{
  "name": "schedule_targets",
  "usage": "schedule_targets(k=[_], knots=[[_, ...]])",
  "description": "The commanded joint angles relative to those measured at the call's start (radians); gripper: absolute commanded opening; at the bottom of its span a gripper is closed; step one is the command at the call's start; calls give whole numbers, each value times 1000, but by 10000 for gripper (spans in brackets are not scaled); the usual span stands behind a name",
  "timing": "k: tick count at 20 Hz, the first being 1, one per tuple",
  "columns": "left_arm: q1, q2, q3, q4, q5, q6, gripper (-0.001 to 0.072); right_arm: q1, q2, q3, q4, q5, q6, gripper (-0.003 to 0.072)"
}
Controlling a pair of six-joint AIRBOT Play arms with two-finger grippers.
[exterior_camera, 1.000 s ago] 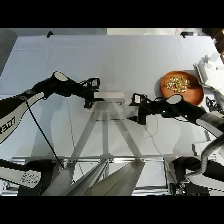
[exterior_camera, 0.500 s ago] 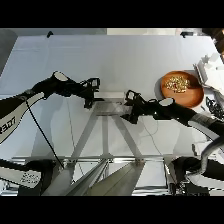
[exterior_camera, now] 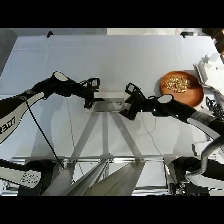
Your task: Fold the box and place the chain.
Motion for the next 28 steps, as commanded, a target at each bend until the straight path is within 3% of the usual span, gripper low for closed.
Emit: schedule_targets(k=[1,11,14,24,28], knots=[[-1,1,1,0,0,0,12,-10,-26,58,-78,18,10,698],[-1,1,1,0,0,0,12,-75,-174,211,-158,247,-110,698],[-1,1,1,0,0,0,12,-75,-200,226,-156,304,-242,698],[-1,1,1,0,0,0,12,-86,-280,285,-163,371,-241,686],[-1,1,1,0,0,0,12,-98,-284,285,-166,421,-240,636]])
